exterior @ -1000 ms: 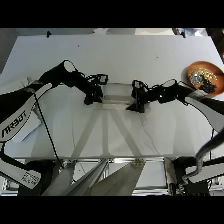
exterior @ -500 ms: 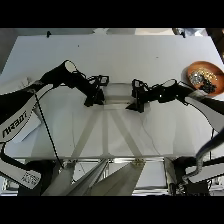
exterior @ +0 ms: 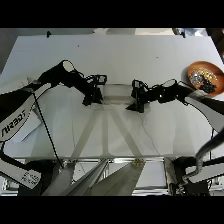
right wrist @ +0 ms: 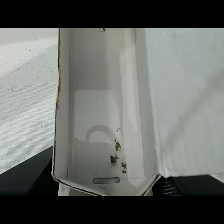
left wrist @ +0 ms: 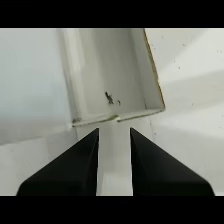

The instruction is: Fold the box and place the chain.

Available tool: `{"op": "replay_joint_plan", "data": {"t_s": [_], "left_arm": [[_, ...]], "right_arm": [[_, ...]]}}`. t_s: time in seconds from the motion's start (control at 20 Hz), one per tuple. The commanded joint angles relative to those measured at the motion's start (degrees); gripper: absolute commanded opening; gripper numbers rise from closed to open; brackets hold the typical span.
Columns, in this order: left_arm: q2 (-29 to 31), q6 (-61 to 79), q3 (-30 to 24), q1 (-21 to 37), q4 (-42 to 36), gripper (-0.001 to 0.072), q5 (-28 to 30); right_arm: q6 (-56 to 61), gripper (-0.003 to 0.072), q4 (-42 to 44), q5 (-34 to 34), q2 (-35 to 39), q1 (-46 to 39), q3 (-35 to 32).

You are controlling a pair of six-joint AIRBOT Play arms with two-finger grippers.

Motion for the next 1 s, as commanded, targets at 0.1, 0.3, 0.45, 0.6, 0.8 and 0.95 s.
{"op": "replay_joint_plan", "data": {"t_s": [0.1, 0.3, 0.45, 0.6, 0.8, 0.95], "left_arm": [[0.0, 0.0, 0.0, -0.7, -3.7, 0.0204, -1.7], [0.0, -0.1, 0.0, -1.2, -3.7, 0.0155, -1.4], [0.0, -2.1, 0.0, -1.3, -3.7, 0.0365, -1.3], [0.0, -6.6, 0.0, -1.2, -3.7, 0.0401, -1.3], [0.1, -10.3, 0.0, -0.3, -2.5, 0.0012, -4.1], [2.8, -10.4, 0.0, 2.1, 2.2, 0.0011, -7.5]], "right_arm": [[0.0, 0.0503, 0.0, 0.0, 0.0, 0.0, 0.0], [0.0, 0.0503, 0.0, 0.0, 0.0, 0.0, 0.0], [0.0, 0.0503, 0.0, 0.0, 0.0, 0.0, 0.0], [0.0, 0.0503, 0.0, 0.0, 0.0, 0.0, 0.0], [0.0, 0.0503, 0.0, 0.0, 0.0, 0.0, 0.0], [0.0, 0.0503, 0.0, 0.0, 0.0, 0.0, 0.0]]}}
